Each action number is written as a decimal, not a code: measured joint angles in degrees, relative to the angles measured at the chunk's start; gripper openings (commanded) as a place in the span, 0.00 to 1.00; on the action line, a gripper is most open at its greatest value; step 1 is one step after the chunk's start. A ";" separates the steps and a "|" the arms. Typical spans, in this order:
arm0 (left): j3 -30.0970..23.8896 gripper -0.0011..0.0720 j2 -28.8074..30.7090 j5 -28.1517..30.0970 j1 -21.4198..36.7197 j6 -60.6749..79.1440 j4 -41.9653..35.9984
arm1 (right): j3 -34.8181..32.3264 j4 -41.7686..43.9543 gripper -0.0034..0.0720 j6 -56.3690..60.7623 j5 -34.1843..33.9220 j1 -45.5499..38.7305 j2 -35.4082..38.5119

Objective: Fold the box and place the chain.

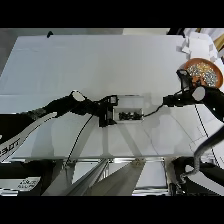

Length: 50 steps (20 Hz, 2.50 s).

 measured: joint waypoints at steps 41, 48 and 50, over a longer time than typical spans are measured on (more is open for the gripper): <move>0.00 0.36 0.00 0.00 0.00 0.00 0.00 | -0.02 18.03 0.05 -9.90 12.31 1.49 23.78; 0.00 0.36 0.00 0.00 0.00 0.00 0.00 | -0.02 32.44 0.05 -15.39 18.99 7.39 34.29; 0.00 0.36 0.00 0.00 0.00 0.00 0.02 | -0.02 38.03 0.05 -18.01 19.23 8.66 35.87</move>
